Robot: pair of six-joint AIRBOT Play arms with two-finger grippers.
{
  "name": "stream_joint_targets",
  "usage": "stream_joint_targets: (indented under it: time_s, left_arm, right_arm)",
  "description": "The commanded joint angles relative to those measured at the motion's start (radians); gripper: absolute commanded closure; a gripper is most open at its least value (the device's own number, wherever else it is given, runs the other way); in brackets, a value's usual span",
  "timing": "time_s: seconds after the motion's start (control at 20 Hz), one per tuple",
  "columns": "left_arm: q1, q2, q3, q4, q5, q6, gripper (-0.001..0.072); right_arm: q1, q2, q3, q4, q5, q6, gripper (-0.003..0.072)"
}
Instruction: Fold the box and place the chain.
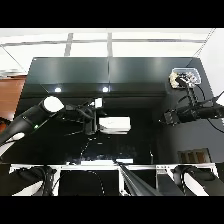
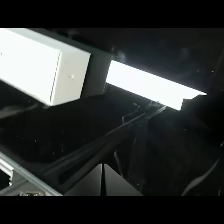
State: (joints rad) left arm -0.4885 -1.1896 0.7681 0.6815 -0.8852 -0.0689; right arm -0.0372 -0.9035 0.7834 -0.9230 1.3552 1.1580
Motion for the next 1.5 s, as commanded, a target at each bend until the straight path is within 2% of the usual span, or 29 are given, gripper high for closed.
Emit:
stream_joint_targets:
  time_s: [0.0,0.25,0.65,0.9,1.1,1.25,1.3,1.35,1.4,1.45]
  left_arm:
    - [-0.045,-0.104,0.094,0.017,-0.018,-0.127,-0.0002]
    - [-0.066,-0.208,0.140,0.008,-0.055,-0.148,-0.0002]
    - [-0.072,-0.216,0.141,0.006,-0.056,-0.148,-0.0001]
    - [-0.144,-0.220,0.141,0.028,0.040,-0.140,-0.0002]
    - [-0.211,-0.243,0.140,0.172,0.067,-0.145,-0.0002]
    - [-0.224,-0.259,0.140,0.193,0.123,-0.148,-0.0001]
    - [-0.226,-0.264,0.141,0.193,0.126,-0.148,0.0013]
    - [-0.229,-0.264,0.141,0.202,0.118,-0.148,0.0146]
    - [-0.227,-0.259,0.144,0.229,0.117,-0.150,0.0320]
    - [-0.215,-0.247,0.152,0.266,0.115,-0.181,0.0385]
  right_arm:
    - [-0.002,0.004,0.000,0.010,-0.028,0.006,0.0675]
    - [-0.002,0.004,0.000,0.009,-0.029,0.009,0.0675]
    - [-0.002,0.004,0.000,0.009,-0.040,0.009,0.0675]
    - [-0.002,0.004,0.000,0.009,-0.041,0.010,0.0675]
    - [-0.002,0.004,0.000,0.009,-0.040,0.013,0.0675]
    - [-0.002,0.004,0.000,0.009,-0.048,0.014,0.0675]
    - [-0.002,0.004,0.000,0.009,-0.053,0.016,0.0675]
    - [-0.002,0.004,0.000,0.010,-0.059,0.017,0.0675]
    - [-0.002,0.004,0.000,0.010,-0.063,0.017,0.0675]
    - [-0.002,0.004,0.000,0.010,-0.063,0.018,0.0675]
